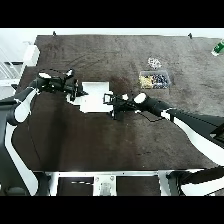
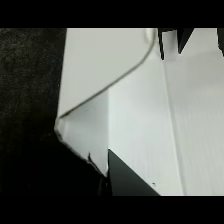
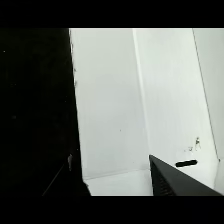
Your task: Fold the box and place the chain.
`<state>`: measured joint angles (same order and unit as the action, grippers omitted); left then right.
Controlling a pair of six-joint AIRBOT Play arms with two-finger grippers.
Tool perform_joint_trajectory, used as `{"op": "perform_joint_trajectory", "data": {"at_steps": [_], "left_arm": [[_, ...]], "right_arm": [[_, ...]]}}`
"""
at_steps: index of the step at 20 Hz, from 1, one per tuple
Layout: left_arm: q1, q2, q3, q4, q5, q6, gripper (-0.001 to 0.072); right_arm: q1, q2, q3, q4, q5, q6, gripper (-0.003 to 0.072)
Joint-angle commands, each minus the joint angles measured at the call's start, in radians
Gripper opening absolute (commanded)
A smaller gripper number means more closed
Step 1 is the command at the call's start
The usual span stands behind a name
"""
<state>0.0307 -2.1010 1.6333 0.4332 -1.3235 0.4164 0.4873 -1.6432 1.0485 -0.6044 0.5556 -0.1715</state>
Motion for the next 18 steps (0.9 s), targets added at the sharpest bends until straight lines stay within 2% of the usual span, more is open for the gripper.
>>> {"op": "perform_joint_trajectory", "data": {"at_steps": [1, 5, 9, 11, 13, 15, 18], "left_arm": [[0.000, 0.000, 0.000, 0.000, 0.000, 0.000, 0.0021], [0.000, 0.000, 0.000, 0.000, 0.000, 0.000, 0.0021], [0.000, 0.000, 0.000, 0.000, 0.000, 0.000, 0.0020], [0.000, 0.000, 0.000, 0.000, 0.000, 0.000, 0.0021], [0.000, 0.000, 0.000, 0.000, 0.000, 0.000, 0.0020], [0.000, 0.000, 0.000, 0.000, 0.000, 0.000, 0.0021], [0.000, 0.000, 0.000, 0.000, 0.000, 0.000, 0.0021]], "right_arm": [[0.003, -0.006, 0.008, -0.006, -0.067, 0.019, 0.0558], [-0.010, -0.003, 0.061, -0.007, -0.061, 0.088, 0.0558], [-0.059, 0.025, 0.105, -0.006, 0.009, 0.120, 0.0558], [-0.068, 0.013, 0.132, -0.007, 0.044, 0.151, 0.0618], [-0.074, -0.019, 0.167, -0.009, 0.059, 0.150, 0.0619], [-0.087, -0.036, 0.189, -0.010, 0.061, 0.150, 0.0694], [-0.094, -0.043, 0.193, -0.015, 0.063, 0.143, 0.0695]]}}
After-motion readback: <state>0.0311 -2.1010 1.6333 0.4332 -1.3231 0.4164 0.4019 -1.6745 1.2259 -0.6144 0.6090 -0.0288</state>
